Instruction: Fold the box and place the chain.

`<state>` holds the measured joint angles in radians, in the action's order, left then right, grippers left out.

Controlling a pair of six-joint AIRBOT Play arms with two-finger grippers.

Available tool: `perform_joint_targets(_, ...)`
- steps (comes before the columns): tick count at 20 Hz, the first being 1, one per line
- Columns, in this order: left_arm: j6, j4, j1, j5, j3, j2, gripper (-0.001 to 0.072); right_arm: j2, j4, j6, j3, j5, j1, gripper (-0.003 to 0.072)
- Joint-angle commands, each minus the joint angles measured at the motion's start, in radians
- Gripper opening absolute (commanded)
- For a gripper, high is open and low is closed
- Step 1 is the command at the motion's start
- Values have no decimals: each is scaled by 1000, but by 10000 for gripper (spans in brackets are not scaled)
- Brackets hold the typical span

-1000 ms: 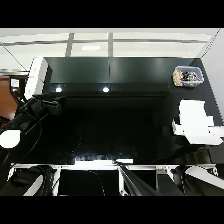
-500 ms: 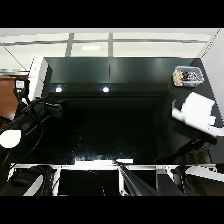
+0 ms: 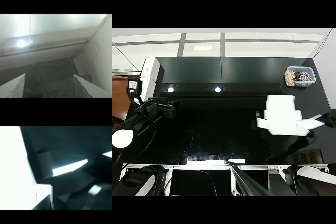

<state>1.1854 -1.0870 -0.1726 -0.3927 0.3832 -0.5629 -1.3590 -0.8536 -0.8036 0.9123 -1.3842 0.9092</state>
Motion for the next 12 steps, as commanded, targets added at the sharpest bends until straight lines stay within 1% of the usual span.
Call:
perform_joint_targets(1, 0, 8, 0, -58, 0, 0, 703, 104, 304, 98, -166, 47, -157, 18)
perform_joint_targets(3, 0, 46, 0, -101, 0, -10, 702, 196, 436, 87, -292, 126, -300, 19)
perform_joint_targets(4, 0, 55, 0, -120, 0, -25, 702, 241, 470, 94, -350, 183, -378, 19)
perform_joint_targets(7, -1, 132, -1, -154, 0, -112, 702, 340, 495, 93, -482, 417, -642, 19)
perform_joint_targets(10, -8, 263, 6, -191, 14, -251, 702, 351, 528, 90, -534, 618, -891, 20)
perform_joint_targets(12, -21, 378, 47, -284, 73, -377, 702, 351, 536, 75, -534, 703, -1011, 20)
